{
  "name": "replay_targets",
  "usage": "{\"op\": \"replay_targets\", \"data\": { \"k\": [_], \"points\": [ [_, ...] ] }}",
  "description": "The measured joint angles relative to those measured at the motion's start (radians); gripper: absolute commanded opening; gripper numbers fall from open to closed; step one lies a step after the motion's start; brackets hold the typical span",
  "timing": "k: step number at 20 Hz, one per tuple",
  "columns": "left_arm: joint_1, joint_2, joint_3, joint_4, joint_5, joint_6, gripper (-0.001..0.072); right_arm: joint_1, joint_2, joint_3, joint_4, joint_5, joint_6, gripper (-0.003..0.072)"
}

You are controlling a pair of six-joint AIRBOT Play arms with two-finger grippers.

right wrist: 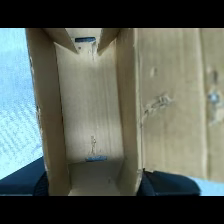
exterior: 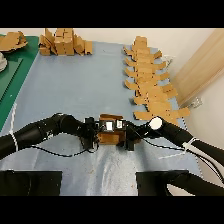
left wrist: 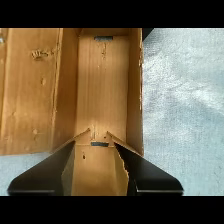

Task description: Fold the box.

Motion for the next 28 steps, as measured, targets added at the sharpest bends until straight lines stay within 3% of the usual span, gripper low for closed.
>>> {"op": "replay_targets", "data": {
  "k": [6,7,8,13,14,15,16,17,19,22,28],
  "points": [
    [0.000,0.000,0.000,-0.006,-0.002,0.000,0.0438,0.000,0.000,0.000,0.000,0.000,0.002,0.0498],
    [0.000,0.000,0.000,-0.011,-0.002,0.000,0.0521,0.000,0.000,0.000,0.000,0.000,0.002,0.0498],
    [0.000,0.000,0.000,-0.019,-0.005,0.001,0.0653,0.000,0.000,0.000,0.000,0.000,0.002,0.0498],
    [0.000,0.000,0.000,-0.041,0.005,0.004,0.0655,0.000,0.000,0.000,0.000,0.000,0.002,0.0498],
    [0.000,0.000,0.000,-0.042,0.008,0.004,0.0637,-0.001,0.000,0.000,0.000,0.000,0.002,0.0498],
    [0.000,0.000,0.000,-0.045,0.010,0.004,0.0534,-0.001,0.000,0.000,0.000,0.000,0.002,0.0498],
    [0.000,0.000,0.000,-0.047,0.012,0.003,0.0332,-0.001,0.000,0.000,0.000,0.000,0.002,0.0498],
    [0.000,0.000,0.000,-0.048,0.021,0.002,0.0010,-0.001,0.000,0.000,0.000,0.000,0.004,0.0498],
    [-0.001,0.000,0.001,-0.029,0.015,0.000,0.0009,0.000,0.000,0.000,0.003,-0.002,0.005,0.0498],
    [0.016,0.021,0.001,0.103,-0.006,-0.124,0.0009,0.000,0.000,0.000,0.005,-0.002,0.005,0.0498],
    [0.163,0.218,0.001,0.412,-0.096,-0.586,0.0009,0.000,0.000,0.000,0.002,0.000,0.003,0.0498]
  ]
}}
